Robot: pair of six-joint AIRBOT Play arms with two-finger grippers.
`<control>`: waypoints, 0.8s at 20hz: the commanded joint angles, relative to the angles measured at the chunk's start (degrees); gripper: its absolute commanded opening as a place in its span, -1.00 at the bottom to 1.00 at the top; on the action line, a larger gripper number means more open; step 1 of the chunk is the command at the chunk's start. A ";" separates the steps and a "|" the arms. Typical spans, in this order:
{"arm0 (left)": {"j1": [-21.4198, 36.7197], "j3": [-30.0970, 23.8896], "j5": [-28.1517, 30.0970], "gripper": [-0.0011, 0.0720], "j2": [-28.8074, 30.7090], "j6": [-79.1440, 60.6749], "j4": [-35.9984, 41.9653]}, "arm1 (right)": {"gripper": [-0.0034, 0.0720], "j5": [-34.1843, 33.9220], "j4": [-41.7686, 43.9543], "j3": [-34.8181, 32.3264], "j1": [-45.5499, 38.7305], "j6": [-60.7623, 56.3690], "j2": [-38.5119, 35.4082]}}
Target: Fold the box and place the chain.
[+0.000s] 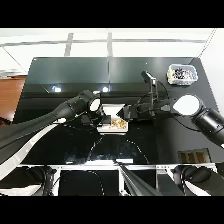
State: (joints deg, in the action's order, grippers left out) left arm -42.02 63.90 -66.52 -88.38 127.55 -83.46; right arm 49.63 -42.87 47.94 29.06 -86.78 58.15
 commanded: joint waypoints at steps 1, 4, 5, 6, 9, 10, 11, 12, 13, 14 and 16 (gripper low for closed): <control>0.04 -0.02 0.04 -0.89 -0.02 0.00 0.00 | 0.10 0.94 -6.03 -0.13 -3.21 -0.07 0.26; 0.02 -0.02 0.07 -0.90 -0.02 0.00 0.00 | 0.10 2.03 -13.33 -0.13 -9.60 -4.09 0.26; 0.04 -0.02 0.07 -0.90 -0.04 0.00 0.00 | 0.10 2.43 -13.27 -0.13 -10.86 -4.11 0.26; 0.04 -0.02 0.04 -0.90 -0.04 0.00 -0.02 | 0.10 3.02 -13.38 -0.15 -11.32 -4.02 0.26; 0.02 0.11 -0.68 -0.89 0.11 2.56 0.94 | 0.09 4.39 -14.82 -0.17 -10.40 -3.85 0.26; -0.07 0.50 -1.88 -0.86 0.17 4.52 0.85 | 0.10 4.52 -14.82 -0.17 -9.97 -3.72 0.26; -0.13 0.76 -2.95 -0.56 0.55 5.53 0.61 | 0.10 4.55 -14.84 -0.17 -9.42 -3.54 0.26; -0.35 0.79 -2.99 -0.02 1.44 6.10 0.31 | 0.10 4.52 -14.84 -0.17 -9.03 -3.37 0.26; -0.70 0.76 -2.86 0.36 2.93 6.49 -0.98 | 0.10 4.57 -14.82 -0.17 -8.92 -3.02 0.28; -1.22 0.76 -2.78 0.40 4.68 6.47 -2.54 | 0.10 4.59 -14.84 -0.17 -8.94 -2.97 0.28; -2.36 0.57 -3.17 0.40 9.38 5.84 -6.56 | 0.10 4.39 -15.34 -0.17 -8.94 -2.95 0.28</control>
State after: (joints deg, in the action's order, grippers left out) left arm -43.27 64.51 -68.84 -83.50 132.81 -85.32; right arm 53.87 -57.43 47.77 19.94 -90.04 58.39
